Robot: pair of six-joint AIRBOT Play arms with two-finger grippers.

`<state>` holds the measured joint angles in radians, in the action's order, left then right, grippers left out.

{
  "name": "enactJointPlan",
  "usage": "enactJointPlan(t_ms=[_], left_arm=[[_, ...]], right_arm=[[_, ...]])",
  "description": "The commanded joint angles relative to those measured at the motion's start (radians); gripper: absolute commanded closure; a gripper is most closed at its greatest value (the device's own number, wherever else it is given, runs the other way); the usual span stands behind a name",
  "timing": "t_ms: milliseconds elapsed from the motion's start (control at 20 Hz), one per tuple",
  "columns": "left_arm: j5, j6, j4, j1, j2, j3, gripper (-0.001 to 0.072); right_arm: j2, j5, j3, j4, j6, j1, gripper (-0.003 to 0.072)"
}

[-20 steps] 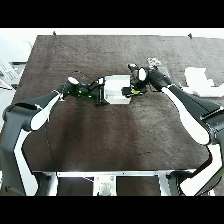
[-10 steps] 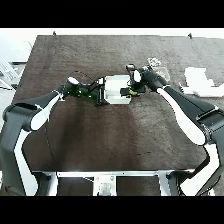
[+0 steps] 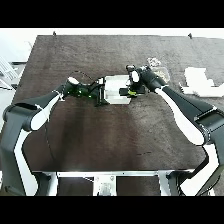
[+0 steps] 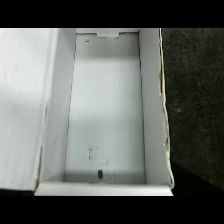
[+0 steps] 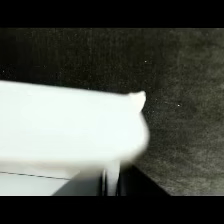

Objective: Fold the box and place the chain.

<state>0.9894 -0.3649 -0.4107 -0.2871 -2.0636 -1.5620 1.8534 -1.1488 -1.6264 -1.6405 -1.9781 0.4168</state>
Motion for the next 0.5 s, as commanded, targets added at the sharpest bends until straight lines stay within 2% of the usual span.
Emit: enactJointPlan(t_ms=[0,100,200,250,300,350,450], left_arm=[[-0.002,-0.002,0.000,0.001,0.000,0.000,0.0090],[-0.003,-0.002,0.000,0.001,0.000,0.000,0.0090],[-0.003,-0.002,0.000,0.001,0.000,0.000,0.0090],[-0.002,-0.002,0.000,0.001,0.000,0.000,0.0090],[-0.002,-0.002,0.000,0.001,0.000,0.000,0.0090],[-0.002,-0.002,0.000,0.001,0.000,0.000,0.0090],[-0.002,-0.002,0.000,0.001,0.000,0.000,0.0090]], right_arm=[[0.000,-0.005,-0.001,0.001,-0.012,0.002,0.0638],[0.000,-0.004,-0.001,-0.003,-0.012,0.002,0.0668],[-0.002,-0.004,-0.001,-0.003,-0.012,0.002,0.0631],[-0.002,-0.004,-0.001,-0.003,-0.012,0.001,0.0570],[-0.004,-0.004,-0.001,-0.002,-0.012,0.000,0.0349],[-0.009,-0.004,-0.001,-0.002,-0.012,0.000,0.0244],[-0.024,-0.003,-0.002,-0.002,-0.012,0.000,0.0249]])
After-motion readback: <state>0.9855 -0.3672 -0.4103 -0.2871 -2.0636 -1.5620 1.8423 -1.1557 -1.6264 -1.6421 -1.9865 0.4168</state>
